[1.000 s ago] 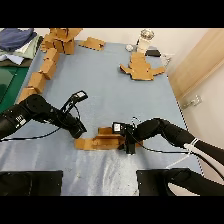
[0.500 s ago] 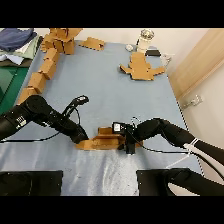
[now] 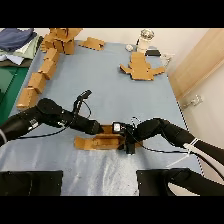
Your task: Fold the box.
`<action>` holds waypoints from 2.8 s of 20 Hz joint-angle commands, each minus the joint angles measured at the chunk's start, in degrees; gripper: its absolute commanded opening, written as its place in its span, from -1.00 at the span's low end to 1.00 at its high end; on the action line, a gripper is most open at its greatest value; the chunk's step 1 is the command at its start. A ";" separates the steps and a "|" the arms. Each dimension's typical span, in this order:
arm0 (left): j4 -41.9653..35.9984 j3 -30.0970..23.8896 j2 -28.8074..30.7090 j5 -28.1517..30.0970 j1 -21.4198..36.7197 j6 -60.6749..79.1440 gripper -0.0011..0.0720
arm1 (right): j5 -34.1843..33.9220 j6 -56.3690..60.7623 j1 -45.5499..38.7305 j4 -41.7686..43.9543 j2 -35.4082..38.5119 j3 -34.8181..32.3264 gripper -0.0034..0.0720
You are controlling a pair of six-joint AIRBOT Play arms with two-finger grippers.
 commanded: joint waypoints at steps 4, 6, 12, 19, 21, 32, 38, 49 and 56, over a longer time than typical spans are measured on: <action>4.57 4.24 -10.14 7.19 -0.31 -1.07 -0.94 | -0.55 0.00 0.00 -0.02 0.02 -0.04 0.42; 7.08 4.28 -12.41 7.10 -0.33 -2.05 -0.94 | -0.57 0.00 0.00 -0.04 0.02 -0.04 0.42; 10.16 4.39 -13.53 7.08 -0.31 -2.67 -0.94 | -0.57 0.00 0.00 -0.04 0.02 -0.04 0.42; 9.79 4.39 -13.53 6.08 -0.31 -0.98 -0.94 | -0.57 0.00 0.00 -0.04 0.02 -0.04 0.42; 8.00 4.39 -13.42 5.95 -0.28 2.84 -0.94 | -0.55 0.00 0.00 -0.04 0.02 -0.04 0.42; -2.71 -4.02 6.58 -12.02 17.70 39.52 -0.94 | -0.57 0.00 0.00 -0.02 0.02 -0.04 0.42; 16.09 -8.02 16.81 -5.33 3.32 40.61 -0.81 | -0.55 0.00 -0.04 -0.46 0.02 -0.04 0.42; 24.59 -9.42 5.57 3.82 -6.10 40.74 0.93 | -0.55 0.00 -0.04 -0.48 0.02 -0.04 0.42; 22.91 -9.42 4.63 9.77 -6.38 41.31 0.92 | -0.55 0.00 -0.04 -0.50 0.02 -0.04 0.42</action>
